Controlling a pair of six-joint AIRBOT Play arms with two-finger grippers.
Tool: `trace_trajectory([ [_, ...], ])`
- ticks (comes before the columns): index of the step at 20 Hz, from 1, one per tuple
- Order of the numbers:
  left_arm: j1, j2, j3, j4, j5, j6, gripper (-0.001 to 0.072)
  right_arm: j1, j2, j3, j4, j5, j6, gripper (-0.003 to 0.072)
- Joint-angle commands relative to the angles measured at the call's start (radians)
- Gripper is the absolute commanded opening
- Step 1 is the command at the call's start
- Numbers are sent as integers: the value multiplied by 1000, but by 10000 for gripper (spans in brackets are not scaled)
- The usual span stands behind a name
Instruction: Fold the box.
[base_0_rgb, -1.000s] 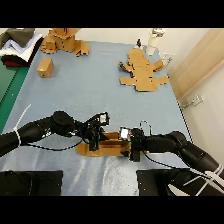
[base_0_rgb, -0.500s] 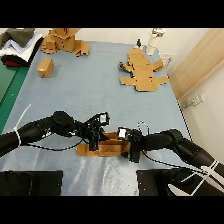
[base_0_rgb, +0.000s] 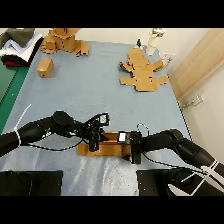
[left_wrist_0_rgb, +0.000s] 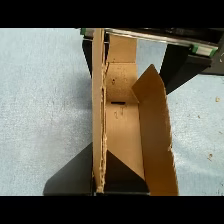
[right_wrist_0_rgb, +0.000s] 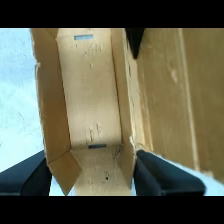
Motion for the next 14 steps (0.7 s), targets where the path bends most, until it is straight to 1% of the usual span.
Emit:
trace_trajectory([
  [1, 0, 1, 0, -1, 5, 0, 15, 2, -23, 1, 51, 4, -65, 720],
  [6, 0, 1, 0, 0, 5, 0, 15, 2, -87, 1, 90, 37, -97, 719],
  [8, 0, 1, 0, 0, 5, 0, 15, 2, -86, 1, 90, 44, -97, 696],
  [10, 0, 1, 0, 0, 4, 0, 15, 2, -86, 1, 90, 48, -97, 695],
  [11, 0, 1, 0, 0, 5, 0, 15, 2, -86, 1, 91, 45, -97, 648],
  [14, 0, 1, 0, 0, 5, 1, 15, 2, -86, 1, 90, 45, -97, 646],
])
